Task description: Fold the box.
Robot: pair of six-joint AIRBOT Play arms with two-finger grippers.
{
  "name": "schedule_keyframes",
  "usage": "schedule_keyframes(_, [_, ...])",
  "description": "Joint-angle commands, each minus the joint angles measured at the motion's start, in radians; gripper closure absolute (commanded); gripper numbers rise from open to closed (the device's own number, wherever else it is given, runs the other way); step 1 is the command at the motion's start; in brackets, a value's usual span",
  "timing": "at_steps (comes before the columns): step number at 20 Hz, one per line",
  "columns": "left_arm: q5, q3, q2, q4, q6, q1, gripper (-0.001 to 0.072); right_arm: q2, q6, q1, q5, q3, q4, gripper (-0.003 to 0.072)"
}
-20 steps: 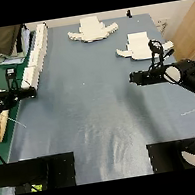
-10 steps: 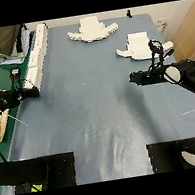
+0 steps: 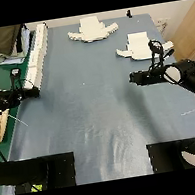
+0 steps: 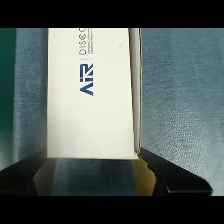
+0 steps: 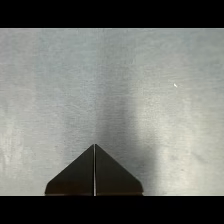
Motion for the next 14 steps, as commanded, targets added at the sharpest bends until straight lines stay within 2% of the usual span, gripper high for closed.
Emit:
schedule_keyframes(1, [0.011,0.0,0.026,-0.003,-0.031,0.004,0.0014,0.0,0.0,0.002,0.019,0.0,0.004,0.0684])
schedule_keyframes(2, [-0.013,0.0,0.055,0.0,-0.052,0.014,0.0014,0.0,0.0,0.002,0.027,0.0,0.006,0.0684])
schedule_keyframes(4, [-0.158,0.0,0.12,0.053,-0.14,0.057,0.0014,0.0,0.0,0.002,0.047,0.0,0.006,0.0684])
schedule_keyframes(5, [-0.262,0.0,0.155,0.136,-0.229,0.086,0.0014,0.0,0.0,0.002,0.053,0.0,0.006,0.0684])
schedule_keyframes(7, [-0.456,0.001,0.222,0.393,-0.395,0.128,0.0014,0.0,0.0,0.002,0.069,0.001,0.006,0.0684])
schedule_keyframes(9, [-0.599,0.001,0.29,0.617,-0.525,0.146,0.0014,0.0,0.0,0.002,0.087,0.001,0.006,0.0684])
schedule_keyframes(11, [-0.697,0.003,0.37,0.669,-0.547,0.15,0.0015,0.0,-0.003,0.002,0.093,0.001,0.026,0.0674])
schedule_keyframes(12, [-0.727,0.012,0.41,0.648,-0.556,0.14,0.0052,-0.001,-0.016,0.002,0.093,0.002,0.054,0.0658])
schedule_keyframes(14, [-0.793,0.059,0.481,0.607,-0.634,0.084,0.0621,-0.034,-0.1,0.002,0.121,0.044,0.114,0.0658])
